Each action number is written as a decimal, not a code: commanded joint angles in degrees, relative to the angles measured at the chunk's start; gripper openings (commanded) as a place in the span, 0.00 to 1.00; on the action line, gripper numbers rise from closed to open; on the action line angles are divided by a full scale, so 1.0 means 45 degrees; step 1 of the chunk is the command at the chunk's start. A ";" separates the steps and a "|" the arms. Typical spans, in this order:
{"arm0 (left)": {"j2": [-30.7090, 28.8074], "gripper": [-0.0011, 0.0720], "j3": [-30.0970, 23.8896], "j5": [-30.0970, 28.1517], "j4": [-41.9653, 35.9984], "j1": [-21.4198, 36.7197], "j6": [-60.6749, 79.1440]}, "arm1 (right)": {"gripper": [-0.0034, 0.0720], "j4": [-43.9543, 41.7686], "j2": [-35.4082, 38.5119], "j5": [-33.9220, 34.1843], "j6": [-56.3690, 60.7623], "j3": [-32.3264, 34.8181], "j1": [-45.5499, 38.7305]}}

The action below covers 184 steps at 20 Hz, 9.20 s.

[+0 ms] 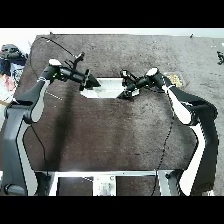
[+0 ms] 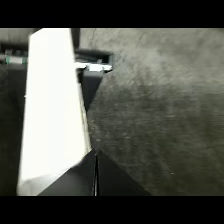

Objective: Fold the box and place the chain.

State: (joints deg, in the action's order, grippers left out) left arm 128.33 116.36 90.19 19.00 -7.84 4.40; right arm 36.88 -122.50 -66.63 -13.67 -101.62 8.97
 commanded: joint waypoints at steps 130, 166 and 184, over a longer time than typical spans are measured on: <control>-0.4318 0.02 -0.8029 -0.6737 0.2880 0.1749 -1.1327 | 0.59 -0.0005 -0.0005 -0.0005 0.0000 -0.0010 -0.0010; -0.3449 0.54 -0.4041 -0.6173 0.5620 -0.1350 -1.6738 | 0.59 -0.0005 -0.0005 -0.0005 0.0000 -0.0010 -0.0010; -0.2827 0.53 -0.1875 -0.6062 1.3916 -0.3978 -2.4140 | 0.59 -0.0005 0.0000 -0.0005 0.0000 -0.0010 -0.0010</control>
State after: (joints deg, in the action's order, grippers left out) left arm 114.69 105.32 61.01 73.87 -24.05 -97.86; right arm 36.86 -122.50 -66.63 -13.72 -101.62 8.91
